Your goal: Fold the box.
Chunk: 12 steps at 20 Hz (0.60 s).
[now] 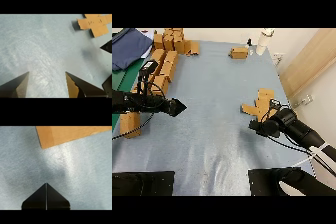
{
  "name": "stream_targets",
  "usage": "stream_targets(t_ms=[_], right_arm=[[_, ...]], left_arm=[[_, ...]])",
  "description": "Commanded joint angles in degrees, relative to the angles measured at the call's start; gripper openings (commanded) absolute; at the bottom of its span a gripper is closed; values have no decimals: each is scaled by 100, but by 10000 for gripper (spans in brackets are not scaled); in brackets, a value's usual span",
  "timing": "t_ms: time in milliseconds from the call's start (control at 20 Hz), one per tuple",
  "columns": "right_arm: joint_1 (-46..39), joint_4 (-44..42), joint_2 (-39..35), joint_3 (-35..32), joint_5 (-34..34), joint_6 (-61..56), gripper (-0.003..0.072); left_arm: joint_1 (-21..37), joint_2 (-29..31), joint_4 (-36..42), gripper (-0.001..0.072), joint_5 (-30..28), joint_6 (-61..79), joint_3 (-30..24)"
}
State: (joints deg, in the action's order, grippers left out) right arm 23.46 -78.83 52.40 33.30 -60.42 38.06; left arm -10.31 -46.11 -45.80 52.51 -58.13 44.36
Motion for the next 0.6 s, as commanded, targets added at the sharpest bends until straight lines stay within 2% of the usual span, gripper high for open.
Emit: stream_targets(t_ms=[0, 250, 550], right_arm=[[4, -2, 4, 7, 46, -7, 2], [7, -136, 2, 7, 52, -9, 2], [7, -98, 7, 7, 72, -9, 3]], left_arm=[[-4, 2, 66, 691, -109, 2, 0], [-2, 4, 415, 692, -798, 0, 0], [-4, 2, 699, 691, -938, 0, 0]])
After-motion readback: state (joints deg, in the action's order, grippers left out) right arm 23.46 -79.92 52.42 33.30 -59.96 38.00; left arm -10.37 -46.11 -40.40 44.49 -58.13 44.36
